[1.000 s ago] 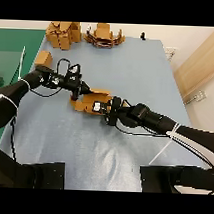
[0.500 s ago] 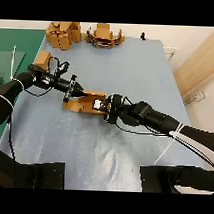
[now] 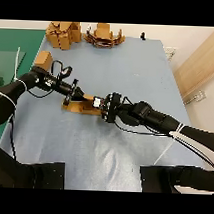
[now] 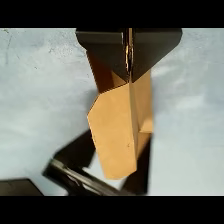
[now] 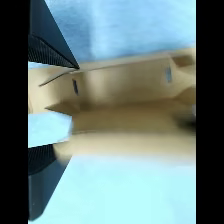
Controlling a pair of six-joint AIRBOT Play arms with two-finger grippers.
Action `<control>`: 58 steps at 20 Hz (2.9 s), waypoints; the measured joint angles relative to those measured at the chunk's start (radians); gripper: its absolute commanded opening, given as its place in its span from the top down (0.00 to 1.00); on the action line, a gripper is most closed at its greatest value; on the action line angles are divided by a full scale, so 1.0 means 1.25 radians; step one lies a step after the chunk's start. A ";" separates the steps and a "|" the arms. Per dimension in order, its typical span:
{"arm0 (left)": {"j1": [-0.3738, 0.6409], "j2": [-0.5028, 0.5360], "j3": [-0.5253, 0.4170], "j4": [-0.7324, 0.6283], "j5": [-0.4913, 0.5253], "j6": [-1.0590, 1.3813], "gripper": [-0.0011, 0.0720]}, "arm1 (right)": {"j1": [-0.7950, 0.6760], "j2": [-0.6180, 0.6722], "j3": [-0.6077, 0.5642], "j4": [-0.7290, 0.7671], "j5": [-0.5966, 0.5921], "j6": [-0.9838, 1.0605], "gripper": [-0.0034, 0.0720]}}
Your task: Fold the box.
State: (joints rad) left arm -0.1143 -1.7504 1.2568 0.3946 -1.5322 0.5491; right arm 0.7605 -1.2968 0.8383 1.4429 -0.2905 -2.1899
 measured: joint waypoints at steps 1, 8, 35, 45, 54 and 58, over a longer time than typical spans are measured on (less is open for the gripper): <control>0.000 -0.003 0.000 -0.004 0.002 0.000 0.96 | 0.000 0.000 0.000 0.000 -0.001 0.000 0.01; -0.003 -0.014 0.000 -0.002 0.014 0.000 0.96 | 0.000 -0.006 0.000 0.049 -0.021 -0.002 0.01; -0.003 -0.015 0.000 -0.001 0.029 0.000 0.96 | -0.155 -0.193 0.180 0.558 -0.328 -0.499 0.09; -0.003 -0.015 0.000 -0.001 0.032 0.000 0.96 | -0.153 -0.218 0.181 0.590 -0.320 -0.517 0.09; -0.003 -0.015 0.000 -0.001 0.032 0.000 0.96 | -0.154 -0.223 0.181 0.594 -0.324 -0.517 0.50; -0.002 -0.016 0.000 0.004 0.034 0.000 0.14 | -0.154 -0.223 0.181 0.594 -0.325 -0.517 0.66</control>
State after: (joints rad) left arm -0.1165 -1.7699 1.2572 0.3996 -1.4891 0.5495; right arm 0.5686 -1.5761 1.0649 2.1857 -0.6964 -2.8361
